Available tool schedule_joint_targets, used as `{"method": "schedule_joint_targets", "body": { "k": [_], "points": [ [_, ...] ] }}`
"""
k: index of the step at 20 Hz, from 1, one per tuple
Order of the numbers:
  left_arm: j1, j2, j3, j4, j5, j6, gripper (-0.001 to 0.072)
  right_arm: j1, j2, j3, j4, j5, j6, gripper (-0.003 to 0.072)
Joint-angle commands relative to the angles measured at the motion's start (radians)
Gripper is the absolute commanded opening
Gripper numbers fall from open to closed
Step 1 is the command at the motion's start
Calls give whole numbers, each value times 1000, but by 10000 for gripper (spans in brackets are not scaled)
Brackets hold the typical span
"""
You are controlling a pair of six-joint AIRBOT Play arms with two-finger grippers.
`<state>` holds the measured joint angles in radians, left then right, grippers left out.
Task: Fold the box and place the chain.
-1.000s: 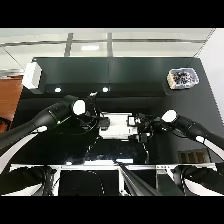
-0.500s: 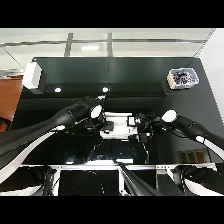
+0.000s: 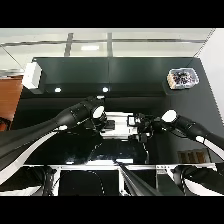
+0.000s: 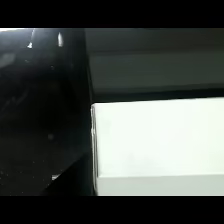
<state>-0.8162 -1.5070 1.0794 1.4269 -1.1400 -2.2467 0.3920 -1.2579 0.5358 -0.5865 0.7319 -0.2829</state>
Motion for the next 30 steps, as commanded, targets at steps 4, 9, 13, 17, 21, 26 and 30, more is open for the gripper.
{"method": "schedule_joint_targets", "body": {
  "k": [4,9,13,17,21,26,30],
  "points": [
    [-3,0,16,-7,2,-9,385,1,0,0,-1,2,-1,223],
    [-3,-2,15,9,2,-13,635,1,0,0,-2,2,-1,224],
    [-3,-24,15,13,3,-39,551,1,0,0,-2,2,-1,224],
    [-3,-33,16,-6,10,-31,25,1,0,0,-2,2,-1,224],
    [-3,-34,16,-6,13,-31,25,1,0,0,3,-8,10,617],
    [-3,-32,16,-6,4,-23,25,0,107,0,-172,64,200,631],
    [-3,-31,16,-3,7,-9,25,1,184,0,-191,79,215,631]
  ]
}}
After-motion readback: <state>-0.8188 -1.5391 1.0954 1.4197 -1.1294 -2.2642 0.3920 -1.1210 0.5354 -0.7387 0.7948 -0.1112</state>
